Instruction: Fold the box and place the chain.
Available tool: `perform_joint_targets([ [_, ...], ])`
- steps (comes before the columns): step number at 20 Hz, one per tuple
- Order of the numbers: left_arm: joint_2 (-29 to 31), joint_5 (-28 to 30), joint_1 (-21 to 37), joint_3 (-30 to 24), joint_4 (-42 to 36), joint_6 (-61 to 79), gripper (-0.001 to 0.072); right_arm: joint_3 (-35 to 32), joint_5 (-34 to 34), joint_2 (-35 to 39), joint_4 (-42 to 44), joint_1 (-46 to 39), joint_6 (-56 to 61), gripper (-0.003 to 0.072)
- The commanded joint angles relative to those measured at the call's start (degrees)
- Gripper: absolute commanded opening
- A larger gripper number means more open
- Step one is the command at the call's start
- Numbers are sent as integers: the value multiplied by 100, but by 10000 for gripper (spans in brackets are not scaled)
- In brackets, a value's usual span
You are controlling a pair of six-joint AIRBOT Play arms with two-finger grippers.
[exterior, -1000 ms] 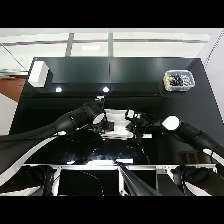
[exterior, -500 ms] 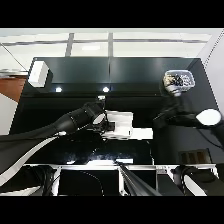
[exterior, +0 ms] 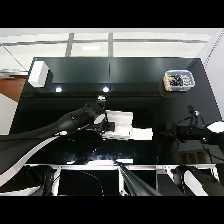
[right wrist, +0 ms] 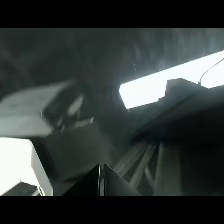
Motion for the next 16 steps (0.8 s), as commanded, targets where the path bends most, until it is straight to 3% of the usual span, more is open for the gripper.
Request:
perform_joint_targets([
  [1, -11, 57, 0, -4, -15, 0, 31, -116, 33, -435, 612, 518, -44, 44],
  [6, -11, 57, 0, -4, -13, 0, 31, -94, -664, -1150, 1637, 1622, -404, 45],
  [10, -11, 42, 0, -4, -15, 7, 31, -66, -603, -1244, 2072, 1937, -918, 47],
  [12, -11, 37, 0, -4, -15, 24, 31, 120, -205, -1244, 2006, 1945, -1012, 247],
  [14, -11, 37, 0, -4, -15, 24, 31, 396, 125, -1244, 2011, 1945, -1123, 588],
  [15, -11, 39, 0, -4, -15, 24, 31, 560, 278, -1244, 2006, 1945, -1213, 703],
  [16, -11, 37, 0, -4, -15, 24, 31, 693, 378, -1244, 2009, 1947, -1246, 702],
])
